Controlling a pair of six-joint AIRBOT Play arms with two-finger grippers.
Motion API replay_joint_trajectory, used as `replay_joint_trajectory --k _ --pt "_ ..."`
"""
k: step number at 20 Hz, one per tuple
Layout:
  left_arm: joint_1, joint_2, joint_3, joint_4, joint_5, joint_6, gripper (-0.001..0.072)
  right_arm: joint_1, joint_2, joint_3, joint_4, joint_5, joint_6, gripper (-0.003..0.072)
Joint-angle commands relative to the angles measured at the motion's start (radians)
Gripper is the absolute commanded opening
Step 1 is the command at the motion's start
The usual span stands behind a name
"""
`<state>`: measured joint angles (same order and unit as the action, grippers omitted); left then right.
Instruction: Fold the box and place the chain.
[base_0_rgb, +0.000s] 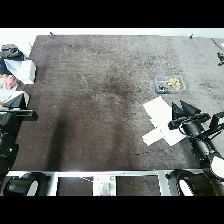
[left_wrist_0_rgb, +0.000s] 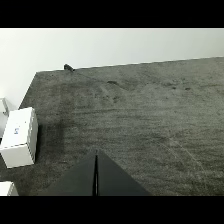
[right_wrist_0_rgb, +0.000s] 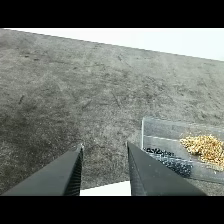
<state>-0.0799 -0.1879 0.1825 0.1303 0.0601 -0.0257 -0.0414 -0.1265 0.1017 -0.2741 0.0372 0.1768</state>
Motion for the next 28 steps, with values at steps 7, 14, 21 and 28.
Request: replay_joint_trajectory --k 7,14,21,28 --pt "0.000 0.001 0.000 0.000 0.002 0.000 0.0013 0.000 0.000 0.028 -0.014 0.000 -0.012 0.0372" --pt "0.000 0.001 0.000 0.000 0.000 0.000 0.0012 -0.087 -0.232 0.243 -0.016 -0.065 -0.010 0.0372" --pt "0.000 0.001 0.000 0.000 0.000 0.000 0.0013 -0.502 -0.692 0.560 -0.163 0.589 0.143 0.0372" --pt "0.000 0.001 0.000 0.000 0.000 0.000 0.0013 -0.886 -1.093 0.976 -0.496 1.173 0.348 0.0373"
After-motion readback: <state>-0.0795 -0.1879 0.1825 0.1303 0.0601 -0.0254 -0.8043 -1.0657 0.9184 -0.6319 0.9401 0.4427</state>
